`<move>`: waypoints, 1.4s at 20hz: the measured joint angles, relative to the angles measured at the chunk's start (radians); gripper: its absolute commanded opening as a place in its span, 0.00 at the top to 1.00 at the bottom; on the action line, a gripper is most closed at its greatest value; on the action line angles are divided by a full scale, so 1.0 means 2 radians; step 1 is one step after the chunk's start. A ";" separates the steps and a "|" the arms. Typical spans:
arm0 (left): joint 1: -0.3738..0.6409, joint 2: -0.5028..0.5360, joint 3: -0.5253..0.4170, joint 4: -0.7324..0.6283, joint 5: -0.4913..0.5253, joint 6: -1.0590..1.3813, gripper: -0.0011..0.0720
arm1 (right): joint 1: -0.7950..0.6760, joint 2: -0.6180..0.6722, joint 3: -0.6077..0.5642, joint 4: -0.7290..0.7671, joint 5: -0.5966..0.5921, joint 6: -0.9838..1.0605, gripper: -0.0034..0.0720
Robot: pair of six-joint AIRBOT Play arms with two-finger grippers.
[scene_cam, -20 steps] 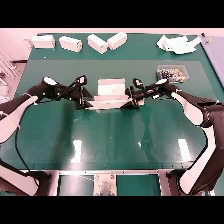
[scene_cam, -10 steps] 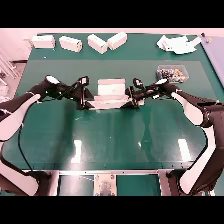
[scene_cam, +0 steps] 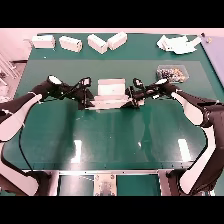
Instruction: Fold the box and place the chain.
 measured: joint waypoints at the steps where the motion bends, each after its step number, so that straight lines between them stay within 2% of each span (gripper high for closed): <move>1: -0.001 0.000 0.000 0.000 0.001 0.000 0.38 | 0.000 0.000 0.000 0.000 0.000 0.000 0.19; 2: -0.001 0.000 0.000 -0.001 0.002 0.000 0.48 | 0.000 0.000 0.000 0.000 0.000 0.000 0.19; 16: -0.025 0.000 0.000 -0.010 0.023 0.004 0.48 | 0.000 0.000 0.000 0.000 0.000 0.000 0.19; 28: -0.049 0.000 0.000 -0.046 0.039 0.007 0.48 | -0.001 0.000 0.000 0.000 0.001 0.000 0.19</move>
